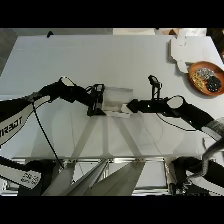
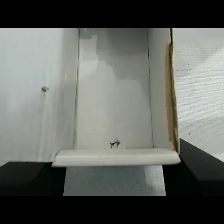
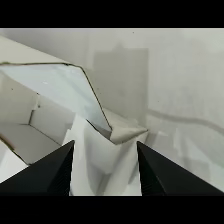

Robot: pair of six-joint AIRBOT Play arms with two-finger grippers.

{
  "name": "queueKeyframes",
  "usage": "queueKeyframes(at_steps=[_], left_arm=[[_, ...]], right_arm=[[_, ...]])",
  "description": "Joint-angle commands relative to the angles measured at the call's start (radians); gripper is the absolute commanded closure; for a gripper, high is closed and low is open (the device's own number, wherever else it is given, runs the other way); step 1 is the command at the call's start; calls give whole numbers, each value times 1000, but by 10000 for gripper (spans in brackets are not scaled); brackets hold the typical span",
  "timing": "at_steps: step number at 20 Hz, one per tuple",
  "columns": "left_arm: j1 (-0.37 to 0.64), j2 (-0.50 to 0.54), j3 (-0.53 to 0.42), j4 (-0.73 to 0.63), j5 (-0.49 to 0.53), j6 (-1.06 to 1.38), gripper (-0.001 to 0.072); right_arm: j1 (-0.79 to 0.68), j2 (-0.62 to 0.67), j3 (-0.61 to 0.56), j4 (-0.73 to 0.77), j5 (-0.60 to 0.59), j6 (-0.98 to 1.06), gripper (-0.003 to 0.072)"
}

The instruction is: Fold the box and place the chain.

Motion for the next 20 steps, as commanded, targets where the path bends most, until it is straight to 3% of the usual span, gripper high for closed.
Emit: queueKeyframes(at_steps=[1, 8, 14, 20], left_arm=[[0, -1, 0, 0, 0, 0, 329], [0, -1, 0, 0, 0, 0, 329], [0, -1, 0, 0, 0, 0, 329], [0, -1, 0, 0, 0, 0, 329]], right_arm=[[35, 1, 31, -297, 5, 320, 253], [79, 0, 97, -364, 8, 470, 254], [125, 0, 106, -563, 80, 705, 255], [173, 0, 151, -587, 78, 715, 255]])
